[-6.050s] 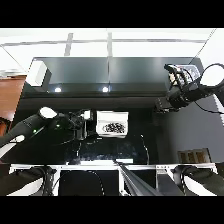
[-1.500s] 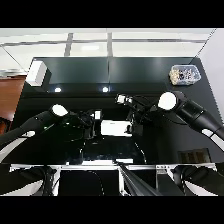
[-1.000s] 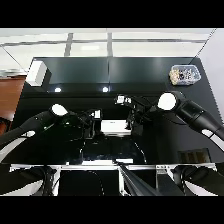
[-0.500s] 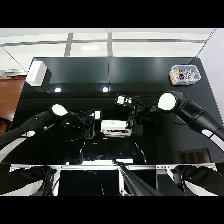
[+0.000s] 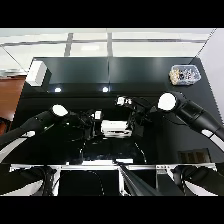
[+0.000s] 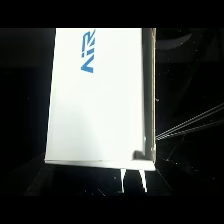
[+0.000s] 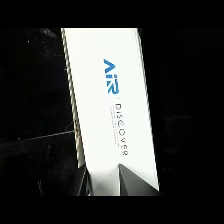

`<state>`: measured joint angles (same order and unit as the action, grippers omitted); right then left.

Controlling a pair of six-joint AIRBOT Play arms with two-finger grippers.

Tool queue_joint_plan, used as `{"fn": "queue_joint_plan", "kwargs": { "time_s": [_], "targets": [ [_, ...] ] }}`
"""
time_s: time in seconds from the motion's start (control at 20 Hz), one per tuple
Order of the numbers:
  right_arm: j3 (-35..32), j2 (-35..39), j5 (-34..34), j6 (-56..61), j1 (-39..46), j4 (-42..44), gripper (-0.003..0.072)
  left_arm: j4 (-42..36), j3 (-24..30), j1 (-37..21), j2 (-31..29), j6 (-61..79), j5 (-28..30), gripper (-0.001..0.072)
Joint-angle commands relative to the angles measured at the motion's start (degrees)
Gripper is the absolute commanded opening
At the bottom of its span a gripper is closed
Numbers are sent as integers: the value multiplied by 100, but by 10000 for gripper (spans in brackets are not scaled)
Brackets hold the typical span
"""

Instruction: Fold the box and place the chain.

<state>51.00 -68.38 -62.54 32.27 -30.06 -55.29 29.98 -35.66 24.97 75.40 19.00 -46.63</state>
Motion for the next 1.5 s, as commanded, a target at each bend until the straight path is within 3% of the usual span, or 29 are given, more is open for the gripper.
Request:
{"fn": "queue_joint_plan", "kwargs": {
  "time_s": [0.0, 0.6, 0.65, 1.45],
  "targets": [
    [-17, -4, 4, 4, -7, -72, 209, 0, -4, 2, 2, -4, 13, 386],
    [-72, -4, -22, 4, -7, -87, 219, 0, -4, 2, 2, -4, 13, 386],
    [-72, -4, -20, 4, -7, -87, 313, 0, -4, 2, 2, -4, 13, 386],
    [-120, 136, -131, 334, 9, -37, 311, 0, -4, 2, 2, -4, 13, 386]
  ]
}}
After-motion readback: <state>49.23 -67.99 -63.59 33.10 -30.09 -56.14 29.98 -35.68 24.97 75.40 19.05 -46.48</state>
